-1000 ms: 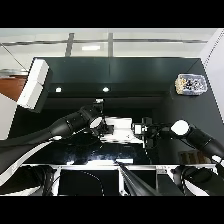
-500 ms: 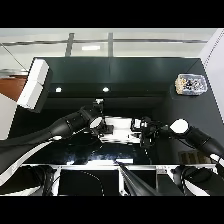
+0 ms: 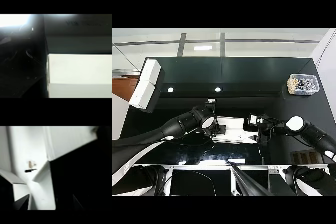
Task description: Fold the box and place the chain.
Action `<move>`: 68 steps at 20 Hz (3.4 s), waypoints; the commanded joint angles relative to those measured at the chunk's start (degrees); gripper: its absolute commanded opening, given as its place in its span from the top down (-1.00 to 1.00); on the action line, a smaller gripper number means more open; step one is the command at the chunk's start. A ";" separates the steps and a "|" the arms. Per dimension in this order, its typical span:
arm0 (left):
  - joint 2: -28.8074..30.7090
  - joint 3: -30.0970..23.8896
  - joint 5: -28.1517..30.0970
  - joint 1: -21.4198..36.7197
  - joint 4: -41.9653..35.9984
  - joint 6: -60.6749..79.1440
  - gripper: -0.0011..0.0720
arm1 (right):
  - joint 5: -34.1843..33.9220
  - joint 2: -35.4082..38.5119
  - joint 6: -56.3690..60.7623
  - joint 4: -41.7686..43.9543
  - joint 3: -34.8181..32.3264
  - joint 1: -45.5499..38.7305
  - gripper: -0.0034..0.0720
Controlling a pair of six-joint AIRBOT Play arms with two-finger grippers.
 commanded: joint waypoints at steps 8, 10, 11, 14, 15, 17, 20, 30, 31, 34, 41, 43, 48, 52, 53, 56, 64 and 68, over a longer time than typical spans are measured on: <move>0.00 0.07 0.15 -0.02 0.00 -0.04 0.90 | -2.32 -1.03 -2.45 6.62 0.11 6.40 0.11; 0.00 0.07 0.20 -0.02 0.00 -0.04 0.90 | -1.22 -1.68 -2.43 9.88 0.11 6.51 0.12; 0.00 0.07 0.17 -0.02 0.00 -0.04 0.90 | -1.14 -2.16 -2.43 11.45 0.11 6.51 0.12; 0.00 0.07 0.17 -0.02 0.00 -0.04 0.90 | -1.68 -2.62 -2.47 13.79 0.11 6.91 0.12; 0.00 0.07 0.22 -0.02 -0.02 -0.04 0.90 | -1.84 -2.64 -2.47 13.99 0.11 7.56 0.12; 0.00 0.07 0.37 -0.02 0.00 -0.04 0.90 | -2.75 -2.67 -2.47 14.71 0.11 9.07 0.12; 0.00 0.07 0.39 -0.02 -0.02 -0.04 0.90 | -7.02 -3.06 -2.49 18.21 0.11 10.84 0.12; 0.00 0.07 0.37 -0.02 0.00 -0.07 0.90 | -7.98 -5.05 -2.49 17.64 0.11 12.04 0.11; 0.00 0.07 0.35 -0.02 0.00 -0.07 0.90 | -8.02 -5.05 -2.45 17.73 0.11 12.04 -0.16; 0.00 0.07 0.33 -0.02 0.00 -0.07 0.90 | -8.07 -5.05 -2.47 17.55 0.11 12.02 0.25; 0.00 0.07 -0.55 -0.02 -0.04 -0.07 0.90 | -4.59 -0.07 18.34 13.81 0.17 5.49 0.81; 0.00 0.07 -1.51 -0.04 -0.44 -0.07 0.90 | 1.16 4.92 35.04 9.42 0.35 -1.84 0.81; 0.00 0.07 -0.74 -0.02 0.17 -0.07 0.90 | 12.37 11.54 68.35 1.77 0.15 -27.08 0.81; 0.00 0.07 -0.02 -0.02 0.04 -0.07 0.90 | 15.89 8.66 77.57 -0.37 -3.93 -36.20 0.81; 0.00 0.07 0.00 -0.02 0.07 -0.07 0.90 | 18.05 7.13 77.44 -0.33 -4.52 -35.71 0.81; 0.00 0.07 0.39 -0.02 0.11 -0.07 0.90 | 19.87 2.32 76.61 -0.35 -4.90 -31.71 0.81; -0.24 0.02 0.39 0.00 0.48 -0.07 0.90 | 12.31 -3.45 74.40 5.16 -4.90 -16.68 0.81; -1.16 0.02 0.37 -0.02 0.63 -0.11 0.90 | 9.70 -3.91 73.72 6.14 -4.87 -13.14 0.81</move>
